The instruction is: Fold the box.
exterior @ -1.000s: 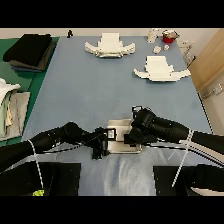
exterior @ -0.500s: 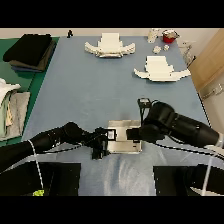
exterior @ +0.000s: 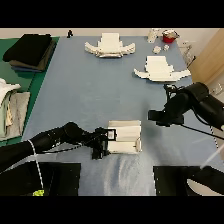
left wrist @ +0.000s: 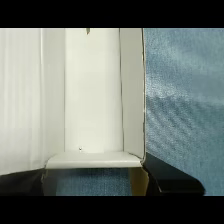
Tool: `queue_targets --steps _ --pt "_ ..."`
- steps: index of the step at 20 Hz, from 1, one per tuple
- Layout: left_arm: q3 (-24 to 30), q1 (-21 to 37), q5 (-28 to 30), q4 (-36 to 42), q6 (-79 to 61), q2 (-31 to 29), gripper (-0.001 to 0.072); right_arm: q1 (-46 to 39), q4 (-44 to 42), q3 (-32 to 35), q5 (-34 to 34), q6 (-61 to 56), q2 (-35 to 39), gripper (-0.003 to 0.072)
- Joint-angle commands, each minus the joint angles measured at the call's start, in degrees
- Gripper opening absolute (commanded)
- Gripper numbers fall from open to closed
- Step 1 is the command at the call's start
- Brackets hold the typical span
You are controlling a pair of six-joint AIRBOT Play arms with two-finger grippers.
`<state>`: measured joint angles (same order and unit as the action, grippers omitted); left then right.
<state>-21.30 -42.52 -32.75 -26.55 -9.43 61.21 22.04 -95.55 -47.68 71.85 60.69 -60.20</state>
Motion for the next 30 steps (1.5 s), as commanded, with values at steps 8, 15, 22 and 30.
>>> queue_targets --steps 8,15,22,30 --pt "0.0 0.0 0.02 -0.02 0.0 -0.04 0.0508 -14.53 -58.14 -1.66 15.23 58.75 -26.4 0.0002" --pt "0.0 0.0 0.04 -0.02 0.0 -0.04 0.0509 -6.73 -54.51 2.03 16.46 70.23 -19.56 0.0002" --pt "0.0 0.0 0.04 -0.02 0.0 -0.04 0.0509 4.15 -44.5 10.21 -6.91 73.61 -2.84 0.0002" --pt "0.0 0.0 0.02 -0.02 0.0 -0.04 0.0508 21.86 -34.05 20.5 -34.21 76.94 15.15 0.0002"
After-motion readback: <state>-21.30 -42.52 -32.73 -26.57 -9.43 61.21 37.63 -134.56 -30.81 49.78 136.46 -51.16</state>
